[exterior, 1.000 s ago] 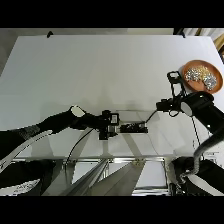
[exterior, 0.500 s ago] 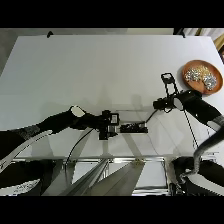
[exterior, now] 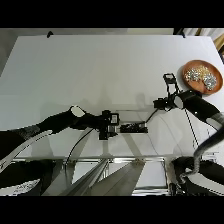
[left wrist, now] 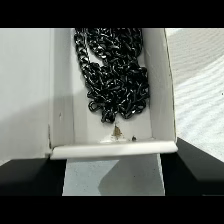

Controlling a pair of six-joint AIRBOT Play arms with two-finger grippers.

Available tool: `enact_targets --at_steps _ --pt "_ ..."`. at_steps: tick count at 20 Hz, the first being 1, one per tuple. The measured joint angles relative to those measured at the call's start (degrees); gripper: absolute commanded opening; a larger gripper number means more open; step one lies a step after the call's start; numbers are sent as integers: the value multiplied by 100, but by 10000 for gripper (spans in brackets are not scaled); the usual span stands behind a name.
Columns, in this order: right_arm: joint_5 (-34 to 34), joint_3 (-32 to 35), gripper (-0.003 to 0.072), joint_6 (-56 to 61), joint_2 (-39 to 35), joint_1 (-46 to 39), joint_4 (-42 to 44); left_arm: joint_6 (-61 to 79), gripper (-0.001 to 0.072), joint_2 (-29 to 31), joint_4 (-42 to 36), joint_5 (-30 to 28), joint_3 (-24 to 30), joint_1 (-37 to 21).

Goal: Fold the box and place the chain.

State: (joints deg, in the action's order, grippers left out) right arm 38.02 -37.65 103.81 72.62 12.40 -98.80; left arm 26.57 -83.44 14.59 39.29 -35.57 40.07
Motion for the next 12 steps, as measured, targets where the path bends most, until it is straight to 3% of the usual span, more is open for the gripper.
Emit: enact_targets --at_steps 1,7,12 --pt "-28 -2 15 -17 35 -9 39 2 255 0 0 0 0 0" --pt "216 13 17 -247 -223 -2 304 0 255 4 2 0 2 -2" --pt "514 7 17 -365 -1325 -4 275 0 255 4 2 0 2 0"
